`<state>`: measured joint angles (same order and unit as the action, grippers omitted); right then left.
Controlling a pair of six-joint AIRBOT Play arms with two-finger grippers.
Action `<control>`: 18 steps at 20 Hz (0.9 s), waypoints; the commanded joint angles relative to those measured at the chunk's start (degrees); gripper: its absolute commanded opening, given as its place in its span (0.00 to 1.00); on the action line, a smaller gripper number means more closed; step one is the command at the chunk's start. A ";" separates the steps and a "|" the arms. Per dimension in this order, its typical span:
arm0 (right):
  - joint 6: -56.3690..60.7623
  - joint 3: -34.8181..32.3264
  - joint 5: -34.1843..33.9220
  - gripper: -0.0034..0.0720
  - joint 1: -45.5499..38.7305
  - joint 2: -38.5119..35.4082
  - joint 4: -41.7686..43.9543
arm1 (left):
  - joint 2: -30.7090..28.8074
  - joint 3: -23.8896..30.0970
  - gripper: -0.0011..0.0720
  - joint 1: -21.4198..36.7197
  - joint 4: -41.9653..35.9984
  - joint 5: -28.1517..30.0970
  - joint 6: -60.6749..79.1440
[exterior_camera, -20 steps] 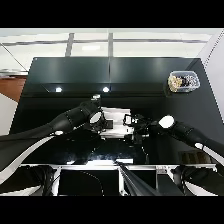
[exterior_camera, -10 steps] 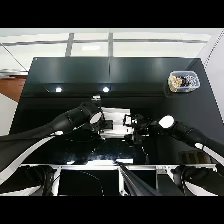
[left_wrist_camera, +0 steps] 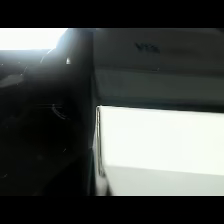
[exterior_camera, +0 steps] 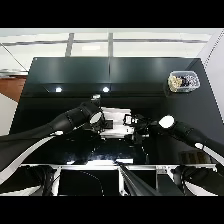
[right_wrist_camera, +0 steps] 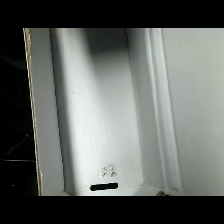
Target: Fold the box and place the chain.
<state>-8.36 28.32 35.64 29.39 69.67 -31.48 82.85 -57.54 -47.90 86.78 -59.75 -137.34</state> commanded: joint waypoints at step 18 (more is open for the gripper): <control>-0.42 -0.02 0.02 0.67 0.04 0.04 -0.09 | 2.01 -2.99 0.06 0.04 0.61 -1.36 1.31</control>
<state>-8.84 28.32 35.64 29.39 69.67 -31.68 84.75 -59.92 -47.88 87.81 -61.63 -136.38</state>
